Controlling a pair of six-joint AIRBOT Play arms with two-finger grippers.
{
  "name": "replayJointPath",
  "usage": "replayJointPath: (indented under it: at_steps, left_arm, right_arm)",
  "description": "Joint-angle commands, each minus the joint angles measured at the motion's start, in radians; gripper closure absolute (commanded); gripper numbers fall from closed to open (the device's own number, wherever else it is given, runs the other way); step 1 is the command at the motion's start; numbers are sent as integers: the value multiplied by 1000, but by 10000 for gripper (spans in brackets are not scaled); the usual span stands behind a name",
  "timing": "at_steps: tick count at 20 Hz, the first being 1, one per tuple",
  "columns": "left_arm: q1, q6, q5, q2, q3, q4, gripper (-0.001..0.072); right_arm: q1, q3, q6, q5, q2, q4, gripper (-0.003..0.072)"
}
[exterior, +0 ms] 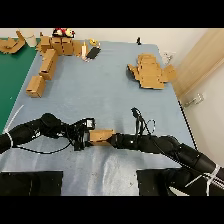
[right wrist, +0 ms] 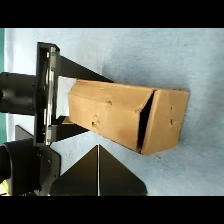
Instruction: Fold the box.
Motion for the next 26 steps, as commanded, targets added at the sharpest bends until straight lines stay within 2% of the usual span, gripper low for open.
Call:
replayJointPath:
  at_steps: [1,10,15,18,20,22,24,26]
  left_arm:
    - [1,0,1,0,0,0,203]
    - [1,0,0,0,0,0,203]
    - [1,0,0,0,0,0,203]
    - [1,0,0,0,0,0,203]
    - [1,0,0,0,0,0,203]
    - [1,0,0,0,0,0,203]
    - [1,0,0,0,0,0,203]
    - [1,0,0,0,0,0,203]
  right_arm:
    - [-3,0,-15,39,-37,10,684]
    - [-2,0,-19,44,-91,8,684]
    - [-2,3,-66,43,-55,2,683]
    - [-18,44,-56,11,37,-172,683]
    - [-82,88,151,-115,68,-418,683]
    - [-170,160,278,-317,52,-620,683]
    - [-256,237,278,-442,8,-658,682]
    - [-314,298,278,-477,-50,-652,682]
